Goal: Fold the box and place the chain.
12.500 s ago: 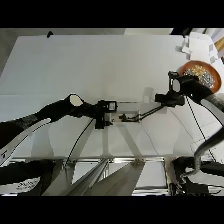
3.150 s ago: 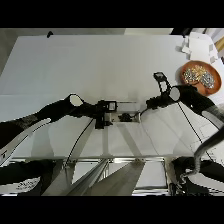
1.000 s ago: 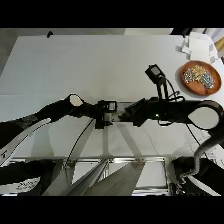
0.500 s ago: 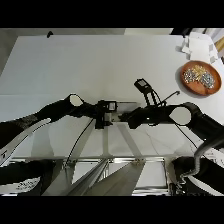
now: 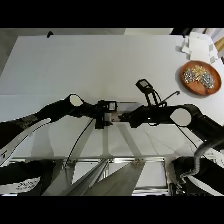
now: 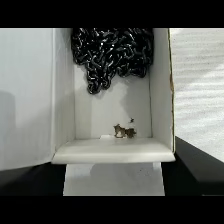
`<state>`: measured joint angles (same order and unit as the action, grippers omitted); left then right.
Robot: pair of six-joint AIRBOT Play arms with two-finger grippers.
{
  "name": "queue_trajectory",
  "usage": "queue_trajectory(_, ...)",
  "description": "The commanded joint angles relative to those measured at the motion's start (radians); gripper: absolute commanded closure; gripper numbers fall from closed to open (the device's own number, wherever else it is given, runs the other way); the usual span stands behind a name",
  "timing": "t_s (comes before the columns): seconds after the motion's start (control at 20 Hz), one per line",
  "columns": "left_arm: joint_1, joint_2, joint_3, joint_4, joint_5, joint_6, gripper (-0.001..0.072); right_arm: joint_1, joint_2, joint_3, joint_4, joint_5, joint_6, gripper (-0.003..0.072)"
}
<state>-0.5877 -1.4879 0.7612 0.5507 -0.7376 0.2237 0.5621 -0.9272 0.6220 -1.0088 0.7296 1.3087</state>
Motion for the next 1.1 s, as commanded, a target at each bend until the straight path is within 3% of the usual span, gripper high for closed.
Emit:
queue_trajectory(0.0, 0.0, 0.001, 0.0, 0.0, 0.0, 0.0, 0.0697, -0.091, 0.113, 0.0, -0.026, 0.088, 0.0, 0.0381)
queue_trajectory(0.2, 0.0, 0.001, 0.0, 0.0, 0.0, 0.0, 0.0697, -0.36, 0.267, 0.0, -0.177, 0.256, 0.014, 0.04)
queue_trajectory(0.35, 0.0, 0.001, 0.0, 0.0, 0.0, 0.0, 0.0697, -0.542, 0.233, 0.002, -0.291, 0.272, 0.055, 0.0398)
queue_trajectory(0.75, 0.0, 0.001, 0.0, 0.0, 0.0, 0.0, 0.0697, -0.542, -0.167, 0.208, -0.431, 0.255, 0.11, 0.0347)
queue_trajectory(1.05, 0.0, 0.001, 0.0, 0.0, 0.0, 0.0, 0.0697, -0.526, -0.385, 0.302, -0.558, 0.238, 0.143, 0.0298)
